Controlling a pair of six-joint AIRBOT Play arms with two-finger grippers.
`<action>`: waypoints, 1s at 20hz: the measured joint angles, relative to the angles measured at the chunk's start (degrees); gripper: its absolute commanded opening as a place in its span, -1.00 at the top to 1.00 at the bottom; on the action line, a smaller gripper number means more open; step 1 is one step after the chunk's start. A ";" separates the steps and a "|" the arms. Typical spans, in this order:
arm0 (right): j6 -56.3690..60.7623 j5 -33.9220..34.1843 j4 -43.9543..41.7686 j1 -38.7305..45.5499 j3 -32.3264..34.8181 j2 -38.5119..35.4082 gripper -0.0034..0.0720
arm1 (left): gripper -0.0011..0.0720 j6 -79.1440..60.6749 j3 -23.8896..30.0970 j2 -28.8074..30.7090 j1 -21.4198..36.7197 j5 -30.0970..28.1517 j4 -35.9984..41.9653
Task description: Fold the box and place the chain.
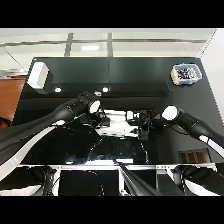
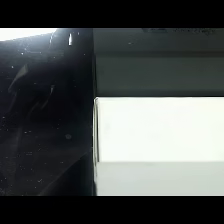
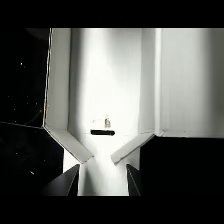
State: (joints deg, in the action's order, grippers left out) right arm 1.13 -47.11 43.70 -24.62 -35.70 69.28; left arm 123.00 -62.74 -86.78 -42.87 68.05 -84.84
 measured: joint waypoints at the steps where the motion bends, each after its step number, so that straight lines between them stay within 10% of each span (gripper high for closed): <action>1: -0.02 0.02 -0.31 -0.42 0.00 0.44 0.58 | 0.90 0.00 0.00 0.00 0.00 -0.02 0.00; 20: 0.00 7.15 -9.60 -5.73 0.02 2.56 0.34 | 0.89 0.02 0.00 0.02 0.02 0.00 0.13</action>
State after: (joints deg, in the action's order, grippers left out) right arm 1.13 -39.97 34.11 -30.35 -35.68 71.83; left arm 123.02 -62.74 -86.76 -42.85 68.05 -84.71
